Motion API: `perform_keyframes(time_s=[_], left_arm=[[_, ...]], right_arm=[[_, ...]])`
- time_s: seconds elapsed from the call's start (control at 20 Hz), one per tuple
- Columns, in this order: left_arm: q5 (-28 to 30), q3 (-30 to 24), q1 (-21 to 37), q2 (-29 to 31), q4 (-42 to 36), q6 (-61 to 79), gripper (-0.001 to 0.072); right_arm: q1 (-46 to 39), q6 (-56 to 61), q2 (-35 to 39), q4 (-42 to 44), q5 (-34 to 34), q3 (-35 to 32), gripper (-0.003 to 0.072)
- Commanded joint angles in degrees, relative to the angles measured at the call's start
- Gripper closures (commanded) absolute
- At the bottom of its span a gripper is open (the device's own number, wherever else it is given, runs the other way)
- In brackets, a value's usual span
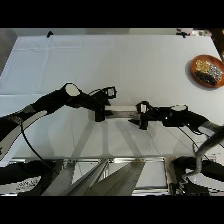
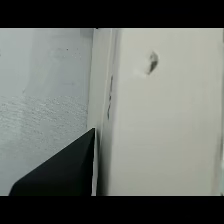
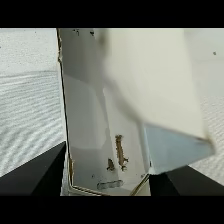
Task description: Fold the box and place the chain.
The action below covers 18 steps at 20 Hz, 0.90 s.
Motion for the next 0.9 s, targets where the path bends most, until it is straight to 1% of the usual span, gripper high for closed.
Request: perform_keyframes(time_s=[0.0,0.05,0.15,0.25,0.35,0.45,0.55,0.75,0.8,0.85], left_arm=[[-0.28,0.07,0.09,1.51,1.05,-1.14,0.0427],[-0.68,0.07,0.09,1.66,2.08,-2.25,0.0387],[-0.7,0.07,0.11,1.73,3.93,-5.6,0.0146],[-0.68,0.07,0.11,1.73,6.43,-10.38,0.0072],[-0.68,0.07,0.2,1.92,10.05,-16.11,0.0076],[-0.63,0.07,1.18,3.39,13.97,-22.71,0.0079],[-0.63,0.07,3.56,6.45,16.11,-25.4,0.0079],[-1.64,0.07,10.08,15.02,16.22,-27.58,0.0082],[-3.06,0.07,11.45,17.46,16.22,-27.71,0.0129],[-4.94,0.07,12.5,19.58,16.22,-27.69,0.0289]], right_arm=[[-0.02,0.07,0.0,-0.07,0.2,0.0,0.0273],[-0.02,0.07,0.0,-0.07,0.22,0.0,0.0273],[-0.02,0.07,0.0,-0.07,0.22,0.0,0.0273],[-0.02,0.07,0.0,-0.07,0.22,0.0,0.0273],[-0.02,0.07,0.0,-0.07,0.22,0.0,0.0273],[-0.02,0.07,0.0,-0.07,0.22,0.0,0.0273],[-0.02,0.07,0.0,-0.07,0.22,0.0,0.0273],[-0.02,0.07,0.0,-0.07,0.22,0.0,0.0273],[-0.02,0.07,0.0,-0.07,0.22,0.0,0.0273],[-0.02,0.07,0.0,-0.07,0.22,0.0,0.0273]])
